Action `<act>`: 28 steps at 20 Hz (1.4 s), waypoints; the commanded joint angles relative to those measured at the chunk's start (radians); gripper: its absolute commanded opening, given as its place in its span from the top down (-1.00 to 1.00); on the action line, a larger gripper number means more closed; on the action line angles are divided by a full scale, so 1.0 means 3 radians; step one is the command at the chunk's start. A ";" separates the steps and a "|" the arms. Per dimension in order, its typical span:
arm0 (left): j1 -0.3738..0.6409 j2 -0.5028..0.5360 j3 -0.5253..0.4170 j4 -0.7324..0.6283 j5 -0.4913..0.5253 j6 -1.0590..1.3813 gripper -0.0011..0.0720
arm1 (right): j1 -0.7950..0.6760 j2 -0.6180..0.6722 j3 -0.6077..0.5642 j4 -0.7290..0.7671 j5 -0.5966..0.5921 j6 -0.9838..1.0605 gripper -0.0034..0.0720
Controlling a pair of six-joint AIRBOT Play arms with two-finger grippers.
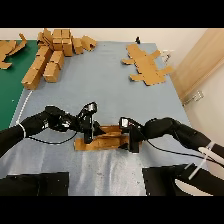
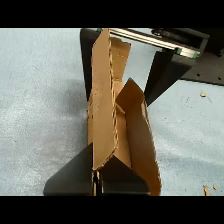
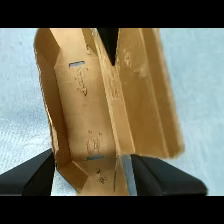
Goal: Fold the box.
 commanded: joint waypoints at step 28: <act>0.0001 0.0001 -0.0001 0.0000 0.0000 0.0000 0.94 | 0.0136 -0.0397 0.0151 -0.0248 0.0022 -0.0198 -0.99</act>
